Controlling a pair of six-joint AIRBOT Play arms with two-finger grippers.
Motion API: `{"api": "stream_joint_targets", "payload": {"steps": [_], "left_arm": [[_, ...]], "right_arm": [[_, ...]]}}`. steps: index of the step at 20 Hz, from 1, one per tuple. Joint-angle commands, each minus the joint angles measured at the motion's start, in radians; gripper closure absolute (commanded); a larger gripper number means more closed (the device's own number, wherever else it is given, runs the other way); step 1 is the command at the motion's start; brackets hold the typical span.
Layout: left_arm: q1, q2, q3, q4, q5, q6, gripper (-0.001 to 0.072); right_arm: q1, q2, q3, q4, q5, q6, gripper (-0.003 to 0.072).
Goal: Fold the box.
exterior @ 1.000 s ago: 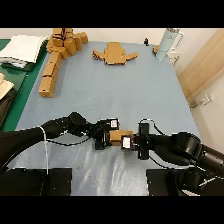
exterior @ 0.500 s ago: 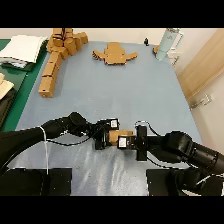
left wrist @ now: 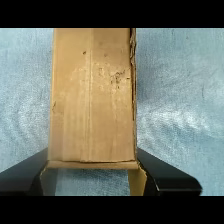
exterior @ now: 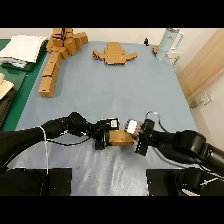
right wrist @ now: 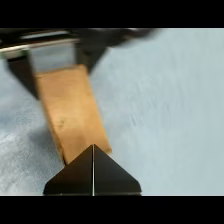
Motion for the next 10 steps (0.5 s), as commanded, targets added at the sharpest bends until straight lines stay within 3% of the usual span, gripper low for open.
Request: {"api": "stream_joint_targets", "payload": {"steps": [1, 5, 10], "left_arm": [[0.001, 0.000, 0.000, 0.000, 0.000, 0.001, 0.0186], [0.001, 0.000, 0.000, 0.000, 0.000, 0.001, 0.0187], [0.001, -0.001, 0.007, 0.001, 0.012, 0.013, 0.0187]], "right_arm": [[-0.090, 0.013, 0.029, -0.064, -0.105, 0.538, 0.0679], [-0.204, 0.005, 0.031, -0.057, -0.138, 0.835, 0.0679], [-0.246, -0.018, 0.031, -0.070, -0.134, 1.049, 0.0679]]}}
